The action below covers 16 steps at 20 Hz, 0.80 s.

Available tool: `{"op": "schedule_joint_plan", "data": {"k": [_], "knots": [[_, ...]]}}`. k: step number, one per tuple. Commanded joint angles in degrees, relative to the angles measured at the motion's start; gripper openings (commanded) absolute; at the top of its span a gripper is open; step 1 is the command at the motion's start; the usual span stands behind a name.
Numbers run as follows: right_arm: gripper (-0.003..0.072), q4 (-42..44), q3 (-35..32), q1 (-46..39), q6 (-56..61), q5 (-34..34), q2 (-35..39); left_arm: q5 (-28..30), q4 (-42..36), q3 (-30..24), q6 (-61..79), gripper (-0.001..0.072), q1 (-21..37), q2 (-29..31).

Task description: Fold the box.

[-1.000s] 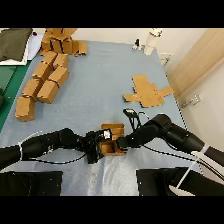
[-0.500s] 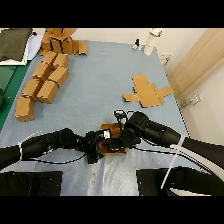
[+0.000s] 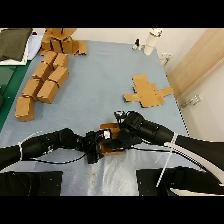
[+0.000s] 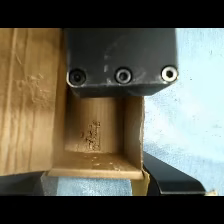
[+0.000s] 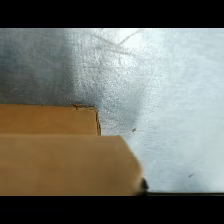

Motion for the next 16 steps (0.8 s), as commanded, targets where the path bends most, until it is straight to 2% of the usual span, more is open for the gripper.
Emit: {"op": "schedule_joint_plan", "data": {"k": [1, 2, 6, 10, 11, 13, 14, 15, 16], "knots": [[0.0428, -0.17, 0.35, 0.02, -0.46, -0.66, 0.63, -0.02, -0.02, 0.00, 0.00, 0.0464, 0.00, 0.00], [0.0452, -0.15, 0.57, 0.02, -0.46, -1.44, 1.27, -0.02, -0.02, 0.00, 0.00, 0.0463, 0.00, 0.00], [0.0452, -1.29, 1.20, 0.00, -0.46, -5.55, 5.86, -0.02, -0.02, 0.00, -0.02, 0.0463, 0.00, 0.00], [0.0442, -1.36, 1.14, -0.02, -0.63, -5.70, 14.53, -0.02, -0.02, 0.00, 0.00, 0.0464, 0.00, 0.00], [0.0327, -2.38, 0.90, -0.35, -0.92, -5.95, 16.74, -0.02, -0.02, 0.00, 0.00, 0.0463, 0.00, 0.00], [0.0029, -6.58, -0.74, -3.96, -0.96, -5.99, 19.93, -0.02, -0.02, 0.00, -0.02, 0.0463, 0.00, 0.00], [0.0003, -8.98, -2.32, -7.93, -2.45, -4.81, 20.39, -0.02, -0.02, 0.00, 0.00, 0.0464, 0.00, 0.00], [0.0002, -7.54, -4.15, -12.96, -6.19, -1.73, 19.93, -0.02, -0.02, 0.00, 0.00, 0.0464, 0.00, 0.00], [0.0002, -2.60, -5.92, -18.86, -12.22, 3.17, 18.62, -0.02, -0.02, 0.00, 0.00, 0.0463, 0.00, 0.00]]}}
